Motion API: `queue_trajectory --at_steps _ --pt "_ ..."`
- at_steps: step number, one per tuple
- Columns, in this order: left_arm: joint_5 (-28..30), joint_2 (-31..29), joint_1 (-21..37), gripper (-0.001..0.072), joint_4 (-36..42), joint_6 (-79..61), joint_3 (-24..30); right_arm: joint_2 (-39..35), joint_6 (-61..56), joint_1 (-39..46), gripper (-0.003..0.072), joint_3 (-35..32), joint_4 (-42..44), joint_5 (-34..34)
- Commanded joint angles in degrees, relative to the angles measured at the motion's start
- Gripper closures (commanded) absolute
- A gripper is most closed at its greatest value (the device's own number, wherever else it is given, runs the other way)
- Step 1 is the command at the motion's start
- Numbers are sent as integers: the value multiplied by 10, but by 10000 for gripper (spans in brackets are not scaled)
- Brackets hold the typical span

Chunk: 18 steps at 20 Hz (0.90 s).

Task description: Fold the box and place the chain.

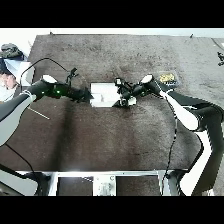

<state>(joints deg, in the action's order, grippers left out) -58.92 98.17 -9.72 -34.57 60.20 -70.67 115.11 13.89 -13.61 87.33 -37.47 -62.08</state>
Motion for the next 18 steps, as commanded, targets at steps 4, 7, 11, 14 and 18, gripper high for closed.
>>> queue_trajectory --at_steps 4,7,11,14,18 --pt "10 0 -50 404 -170 159 -71 0 0 0 248 0 0 0" --pt "11 0 -73 404 -239 245 -90 0 0 0 248 0 0 0" --pt "9 0 -99 404 -308 328 -108 0 0 0 248 0 0 0" --pt "8 1 -121 404 -361 385 -127 0 0 0 248 0 0 0" --pt "-8 2 -141 404 -419 463 -137 0 0 0 248 0 0 0"
